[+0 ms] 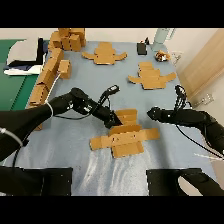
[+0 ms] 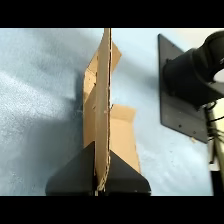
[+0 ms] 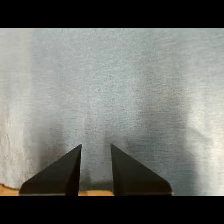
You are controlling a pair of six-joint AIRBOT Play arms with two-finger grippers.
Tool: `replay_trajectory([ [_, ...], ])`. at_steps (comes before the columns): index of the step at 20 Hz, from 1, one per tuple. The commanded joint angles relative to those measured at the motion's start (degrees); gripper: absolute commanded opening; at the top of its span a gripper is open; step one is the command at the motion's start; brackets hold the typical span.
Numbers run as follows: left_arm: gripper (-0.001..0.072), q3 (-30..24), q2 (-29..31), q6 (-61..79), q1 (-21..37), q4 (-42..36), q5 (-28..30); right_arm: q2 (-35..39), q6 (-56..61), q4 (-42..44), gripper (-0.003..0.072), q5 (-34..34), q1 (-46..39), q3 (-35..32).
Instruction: Fold the box.
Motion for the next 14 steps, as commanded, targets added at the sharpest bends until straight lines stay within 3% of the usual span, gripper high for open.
replay_trajectory([
  [1, 0.0014, -5.46, 5.05, 6.19, -3.39, 2.05, 10.01, 0.00, -0.04, -0.04, 0.0275, 0.17, -0.04, 0.04],
  [6, 0.0016, -9.20, 7.48, 10.27, -4.72, 1.55, 11.76, 0.00, -0.02, -0.20, 0.0275, 0.63, -0.04, 0.04],
  [14, 0.0016, -10.78, 7.48, 18.56, -4.70, -1.49, 7.98, 0.00, -0.02, -0.20, 0.0275, 0.61, -0.04, 0.04],
])
